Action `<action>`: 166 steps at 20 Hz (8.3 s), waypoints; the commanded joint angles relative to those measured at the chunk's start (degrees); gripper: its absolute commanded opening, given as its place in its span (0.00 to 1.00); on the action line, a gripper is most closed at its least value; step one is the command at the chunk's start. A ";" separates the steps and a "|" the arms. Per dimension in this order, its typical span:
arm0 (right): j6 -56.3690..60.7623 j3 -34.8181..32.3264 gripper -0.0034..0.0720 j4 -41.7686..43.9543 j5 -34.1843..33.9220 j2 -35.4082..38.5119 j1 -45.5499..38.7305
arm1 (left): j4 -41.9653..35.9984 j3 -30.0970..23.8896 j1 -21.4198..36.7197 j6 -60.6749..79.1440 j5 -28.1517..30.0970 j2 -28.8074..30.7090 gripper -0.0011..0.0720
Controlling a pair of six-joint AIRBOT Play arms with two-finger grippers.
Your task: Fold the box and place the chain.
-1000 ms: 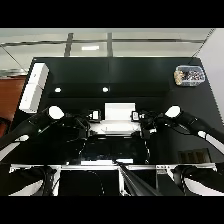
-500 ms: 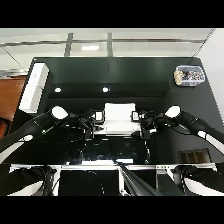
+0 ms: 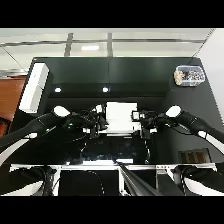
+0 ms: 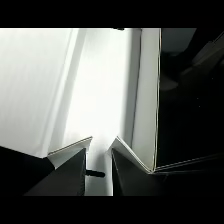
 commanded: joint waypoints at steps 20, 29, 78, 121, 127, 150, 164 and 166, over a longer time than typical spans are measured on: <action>0.00 -0.02 0.60 0.04 0.13 -0.04 0.07 | -0.35 0.59 -2.16 -1.25 2.69 -1.20 0.57; 0.00 -0.02 0.60 0.04 0.11 -0.04 0.04 | 33.35 0.59 7.96 -31.28 -1.62 12.35 0.05; 0.00 -0.02 0.60 0.02 0.13 -0.04 0.07 | 14.78 4.66 21.40 -69.83 -23.21 -10.97 0.05; 0.02 -0.02 0.59 0.04 0.11 -0.04 0.07 | 44.26 25.88 -7.61 -113.90 -17.53 -8.07 0.67; 0.02 -0.02 0.60 0.04 0.09 -0.04 0.07 | 52.24 28.52 -12.98 -120.52 -17.33 -8.61 0.56; 0.52 -0.09 0.60 -0.04 -0.72 -0.02 0.31 | 64.24 30.01 -17.07 -141.87 -20.31 -10.62 0.55; 0.68 -0.09 0.59 0.00 -0.92 -0.02 0.31 | 63.87 32.83 -19.30 -145.55 -22.18 -14.78 0.28; 0.68 -0.09 0.59 0.02 -0.92 -0.02 0.31 | 63.71 33.07 -19.87 -145.57 -21.59 -14.78 0.19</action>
